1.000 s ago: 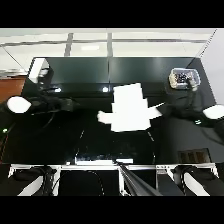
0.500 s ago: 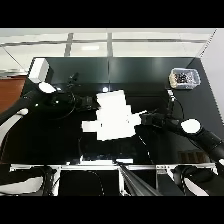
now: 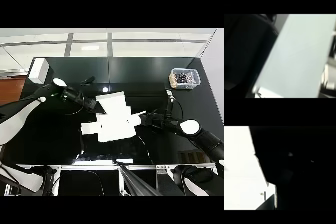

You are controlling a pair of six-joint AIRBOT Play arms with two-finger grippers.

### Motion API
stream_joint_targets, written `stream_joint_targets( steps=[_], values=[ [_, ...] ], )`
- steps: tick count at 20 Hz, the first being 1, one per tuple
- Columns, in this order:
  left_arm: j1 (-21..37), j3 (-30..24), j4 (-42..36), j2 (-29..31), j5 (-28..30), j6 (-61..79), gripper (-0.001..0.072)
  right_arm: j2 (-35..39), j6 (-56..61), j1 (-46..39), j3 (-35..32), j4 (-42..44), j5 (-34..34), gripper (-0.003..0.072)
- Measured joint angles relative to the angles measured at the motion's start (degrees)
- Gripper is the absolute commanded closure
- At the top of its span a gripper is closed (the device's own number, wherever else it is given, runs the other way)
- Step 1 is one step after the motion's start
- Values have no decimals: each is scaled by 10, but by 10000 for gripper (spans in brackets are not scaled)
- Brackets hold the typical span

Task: Fold the box and place the chain.

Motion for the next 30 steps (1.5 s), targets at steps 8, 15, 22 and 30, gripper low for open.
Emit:
stream_joint_targets(
  steps=[8, 15, 22, 30],
  values=[
    [-32, 86, 78, -53, -79, 25, 686, 0, -2, 0, 0, -3, 0, 667],
    [-33, 98, 105, -38, -89, 33, 688, 2, -15, -30, 32, -55, 60, -24],
    [-48, -61, 57, 130, 23, 181, 684, 6, -72, -85, 153, -298, 259, -23],
    [-112, -150, 78, 183, 209, 486, 683, 5, -206, -78, 174, -326, 274, -23]
  ],
)
